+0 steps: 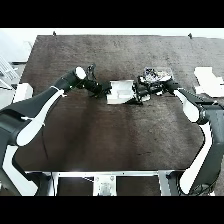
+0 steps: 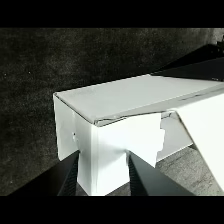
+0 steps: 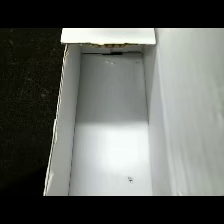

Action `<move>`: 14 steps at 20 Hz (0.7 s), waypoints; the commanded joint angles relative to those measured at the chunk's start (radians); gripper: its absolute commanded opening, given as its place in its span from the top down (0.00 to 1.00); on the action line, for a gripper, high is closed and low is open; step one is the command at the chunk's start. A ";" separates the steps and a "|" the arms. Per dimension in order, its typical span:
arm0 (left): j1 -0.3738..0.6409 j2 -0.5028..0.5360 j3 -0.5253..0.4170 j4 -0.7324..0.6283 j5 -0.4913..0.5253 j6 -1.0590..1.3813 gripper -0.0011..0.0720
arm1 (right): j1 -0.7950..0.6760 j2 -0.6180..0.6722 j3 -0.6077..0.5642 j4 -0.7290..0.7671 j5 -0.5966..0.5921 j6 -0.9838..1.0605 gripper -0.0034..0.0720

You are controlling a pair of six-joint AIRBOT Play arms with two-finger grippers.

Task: Fold the box and place the chain.

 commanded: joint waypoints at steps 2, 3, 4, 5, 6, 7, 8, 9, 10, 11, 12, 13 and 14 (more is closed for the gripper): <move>-0.011 -0.010 0.029 0.074 -0.015 -0.064 0.50 | 0.001 0.000 0.000 0.000 0.000 0.000 0.18; -0.012 -0.016 0.043 0.098 -0.023 -0.076 0.50 | 0.001 0.000 0.000 0.000 0.000 0.000 0.18; -0.016 -0.023 0.056 0.106 -0.031 -0.082 0.50 | 0.001 0.000 0.000 0.000 0.000 0.000 0.18; -0.019 -0.031 0.070 0.121 -0.041 -0.092 0.50 | 0.001 0.000 0.000 0.000 0.000 0.000 0.18; -0.020 -0.038 0.085 0.131 -0.056 -0.103 0.50 | 0.001 0.000 0.000 0.000 0.000 0.000 0.18; -0.020 -0.050 0.100 0.134 -0.068 -0.106 0.50 | 0.001 0.000 0.000 0.000 0.000 0.000 0.18; -0.023 -0.056 0.115 0.141 -0.076 -0.108 0.50 | 0.001 0.000 0.000 0.000 0.000 0.000 0.18; -0.028 -0.064 0.131 0.158 -0.087 -0.117 0.50 | 0.001 0.000 0.000 0.000 0.000 0.000 0.18; -0.030 -0.071 0.146 0.173 -0.103 -0.126 0.50 | 0.001 0.000 0.000 0.000 0.000 0.000 0.18; -0.033 -0.081 0.163 0.185 -0.123 -0.134 0.50 | 0.001 0.000 0.000 0.000 0.000 0.000 0.18; -0.038 -0.092 0.181 0.197 -0.142 -0.142 0.50 | 0.001 0.000 0.000 0.000 0.000 0.000 0.18; -0.043 -0.105 0.203 0.216 -0.162 -0.158 0.50 | 0.001 0.000 0.000 0.000 0.000 0.000 0.18; -0.048 -0.116 0.224 0.233 -0.181 -0.162 0.50 | 0.001 0.000 0.000 0.000 0.000 0.000 0.18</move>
